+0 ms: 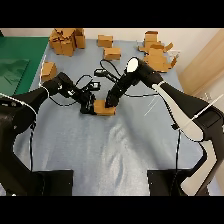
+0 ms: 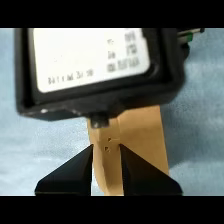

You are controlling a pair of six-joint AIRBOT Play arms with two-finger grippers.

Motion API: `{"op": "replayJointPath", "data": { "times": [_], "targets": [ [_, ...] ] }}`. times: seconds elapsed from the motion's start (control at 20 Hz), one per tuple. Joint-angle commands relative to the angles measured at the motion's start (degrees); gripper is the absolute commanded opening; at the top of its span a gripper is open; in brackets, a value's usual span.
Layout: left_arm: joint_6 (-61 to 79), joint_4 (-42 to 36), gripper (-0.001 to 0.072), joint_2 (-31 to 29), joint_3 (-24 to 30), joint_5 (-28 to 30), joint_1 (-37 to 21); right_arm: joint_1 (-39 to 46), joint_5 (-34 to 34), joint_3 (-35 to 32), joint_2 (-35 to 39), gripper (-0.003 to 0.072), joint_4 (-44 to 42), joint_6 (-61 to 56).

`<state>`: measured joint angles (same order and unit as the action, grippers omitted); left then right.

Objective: Fold the box.

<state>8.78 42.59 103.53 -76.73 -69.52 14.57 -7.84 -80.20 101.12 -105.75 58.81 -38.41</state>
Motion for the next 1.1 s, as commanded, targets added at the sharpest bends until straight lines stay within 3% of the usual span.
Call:
{"op": "replayJointPath", "data": {
  "times": [0.0, 0.05, 0.15, 0.4, 0.55, 0.65, 0.7, 1.05],
  "targets": [
    [0.13, 0.04, 0.0288, 0.02, -0.02, -0.09, 0.02, -0.70, 1.53, 0.00, 0.61, 0.0315, 3.80, -1.22],
    [-0.17, 0.04, 0.0288, 0.02, -0.02, -0.07, 0.04, -0.79, 1.66, 0.00, 0.85, 0.0405, 3.80, -1.22],
    [-0.94, 0.04, 0.0288, 0.02, -0.02, -0.09, 0.07, -0.81, 1.75, 0.00, 1.22, 0.0465, 3.89, -1.20],
    [-0.94, 0.04, 0.0288, 0.02, -0.02, -0.09, 0.07, -0.81, 4.52, 0.00, 2.03, 0.0468, 5.51, -1.20],
    [-0.94, 0.04, 0.0288, 0.02, -0.02, -0.09, 0.07, -0.85, 4.52, 0.00, 2.03, 0.0339, 5.51, -1.18],
    [-0.96, 0.04, 0.0288, 0.02, -0.02, -0.09, 0.07, -0.87, 4.44, 0.00, 2.03, 0.0326, 5.49, -1.20],
    [-0.94, 0.04, 0.0288, 0.02, -0.02, -0.09, 0.07, -1.09, 4.13, 0.00, 2.10, 0.0226, 5.55, -1.20],
    [-1.36, 0.04, 0.0288, 0.02, -0.02, -0.11, 0.07, -3.26, 3.32, -0.02, 2.19, 0.0228, 7.82, -1.84]
  ]
}}
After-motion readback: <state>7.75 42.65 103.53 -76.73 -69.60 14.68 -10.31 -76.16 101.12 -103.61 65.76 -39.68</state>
